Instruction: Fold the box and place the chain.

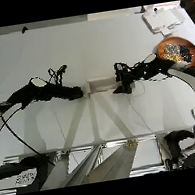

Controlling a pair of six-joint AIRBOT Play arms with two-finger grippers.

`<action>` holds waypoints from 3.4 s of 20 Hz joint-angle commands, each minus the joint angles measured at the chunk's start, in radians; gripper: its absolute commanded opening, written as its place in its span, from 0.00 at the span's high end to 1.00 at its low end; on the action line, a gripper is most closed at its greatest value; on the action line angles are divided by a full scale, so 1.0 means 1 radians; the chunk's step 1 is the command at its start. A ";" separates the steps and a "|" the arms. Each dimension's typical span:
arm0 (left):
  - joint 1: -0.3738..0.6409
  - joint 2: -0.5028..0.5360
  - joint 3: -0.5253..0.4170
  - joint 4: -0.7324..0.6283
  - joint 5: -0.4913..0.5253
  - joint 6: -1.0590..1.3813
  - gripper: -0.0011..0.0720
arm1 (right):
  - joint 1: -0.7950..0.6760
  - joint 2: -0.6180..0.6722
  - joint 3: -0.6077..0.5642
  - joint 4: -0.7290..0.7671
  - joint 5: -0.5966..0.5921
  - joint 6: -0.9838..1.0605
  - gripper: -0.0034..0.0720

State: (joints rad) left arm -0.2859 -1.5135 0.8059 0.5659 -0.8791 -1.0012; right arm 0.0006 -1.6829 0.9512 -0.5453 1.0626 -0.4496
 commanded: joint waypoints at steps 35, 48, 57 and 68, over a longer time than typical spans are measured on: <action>-0.016 0.043 0.000 -0.259 -0.047 0.220 0.53 | 0.000 0.000 0.000 0.000 0.000 0.000 0.38; -0.061 0.044 0.001 -0.152 0.025 0.216 0.51 | 0.000 0.000 0.000 0.000 0.000 0.000 0.38; -0.065 0.061 0.002 -0.154 0.106 0.174 0.51 | 0.000 0.000 0.000 0.000 0.000 0.000 0.38; -0.102 0.062 0.001 -0.149 0.137 0.175 0.10 | 0.000 0.000 0.000 0.000 0.000 0.000 0.38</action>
State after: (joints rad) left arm -0.3710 -1.4513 0.8062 0.4133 -0.7807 -0.8261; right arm 0.0006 -1.6829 0.9512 -0.5453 1.0622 -0.4496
